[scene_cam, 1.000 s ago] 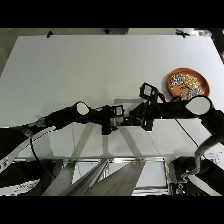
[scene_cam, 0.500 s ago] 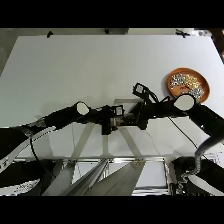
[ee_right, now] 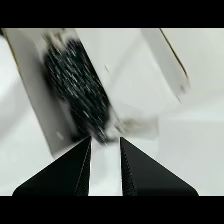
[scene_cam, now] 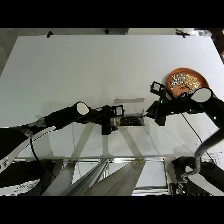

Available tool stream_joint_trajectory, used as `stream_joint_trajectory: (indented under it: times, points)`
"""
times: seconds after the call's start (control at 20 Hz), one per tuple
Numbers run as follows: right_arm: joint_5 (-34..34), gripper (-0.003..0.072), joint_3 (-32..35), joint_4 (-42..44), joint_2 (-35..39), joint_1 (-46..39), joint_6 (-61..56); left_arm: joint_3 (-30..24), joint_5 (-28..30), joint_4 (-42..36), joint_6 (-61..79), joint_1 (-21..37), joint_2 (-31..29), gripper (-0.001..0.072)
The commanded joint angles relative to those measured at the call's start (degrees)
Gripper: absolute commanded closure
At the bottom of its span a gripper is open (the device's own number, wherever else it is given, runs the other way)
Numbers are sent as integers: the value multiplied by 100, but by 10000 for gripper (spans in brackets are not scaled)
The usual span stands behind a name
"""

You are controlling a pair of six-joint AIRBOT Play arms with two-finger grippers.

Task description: Fold the box and place the chain.

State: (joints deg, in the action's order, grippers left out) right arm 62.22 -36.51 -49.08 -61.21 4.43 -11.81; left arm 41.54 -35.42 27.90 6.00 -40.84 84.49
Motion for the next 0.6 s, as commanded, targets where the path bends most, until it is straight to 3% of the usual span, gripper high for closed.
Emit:
stream_joint_trajectory:
  times: [0.0,0.25,0.55]
  points:
    - [57,509,-2,-422,-9,-365,1209,0,2,0,0,4,-4,620]
    - [31,509,4,-177,-273,-358,2452,0,2,0,0,2,-2,620]
    - [-37,510,4,-39,-476,90,2745,0,2,0,0,2,-2,620]
